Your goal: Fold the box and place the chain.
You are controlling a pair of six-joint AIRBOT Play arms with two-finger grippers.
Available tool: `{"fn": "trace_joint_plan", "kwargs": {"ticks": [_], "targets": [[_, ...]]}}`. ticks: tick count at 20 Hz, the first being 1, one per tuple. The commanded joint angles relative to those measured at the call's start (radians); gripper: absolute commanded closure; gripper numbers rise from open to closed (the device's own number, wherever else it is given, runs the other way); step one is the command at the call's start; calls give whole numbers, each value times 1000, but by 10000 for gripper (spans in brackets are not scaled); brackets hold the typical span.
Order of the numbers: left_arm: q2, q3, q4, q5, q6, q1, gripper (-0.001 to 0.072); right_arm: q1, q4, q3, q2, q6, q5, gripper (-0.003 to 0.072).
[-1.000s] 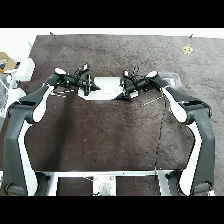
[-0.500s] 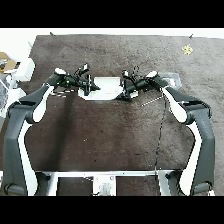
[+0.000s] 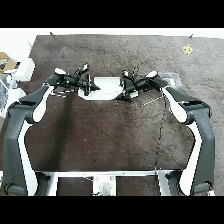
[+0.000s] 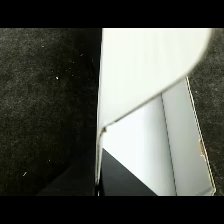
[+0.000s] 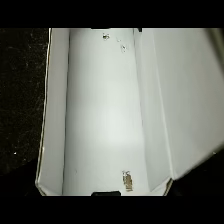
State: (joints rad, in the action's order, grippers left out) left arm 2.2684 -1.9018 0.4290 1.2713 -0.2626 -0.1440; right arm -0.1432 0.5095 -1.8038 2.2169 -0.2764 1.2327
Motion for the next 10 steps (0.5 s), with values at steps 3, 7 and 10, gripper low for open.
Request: {"fn": "trace_joint_plan", "kwargs": {"ticks": [3, 7, 10], "targets": [[0, 0, -11, 4, 1, 0, 697, -1, -1, 0, 0, 0, -2, 241], [0, -1, -33, 5, 2, 0, 384, -1, -1, 0, 0, 0, -2, 242], [-6, -3, -53, 22, 5, 9, 359, -1, -1, 0, 0, 0, -1, 242]]}}
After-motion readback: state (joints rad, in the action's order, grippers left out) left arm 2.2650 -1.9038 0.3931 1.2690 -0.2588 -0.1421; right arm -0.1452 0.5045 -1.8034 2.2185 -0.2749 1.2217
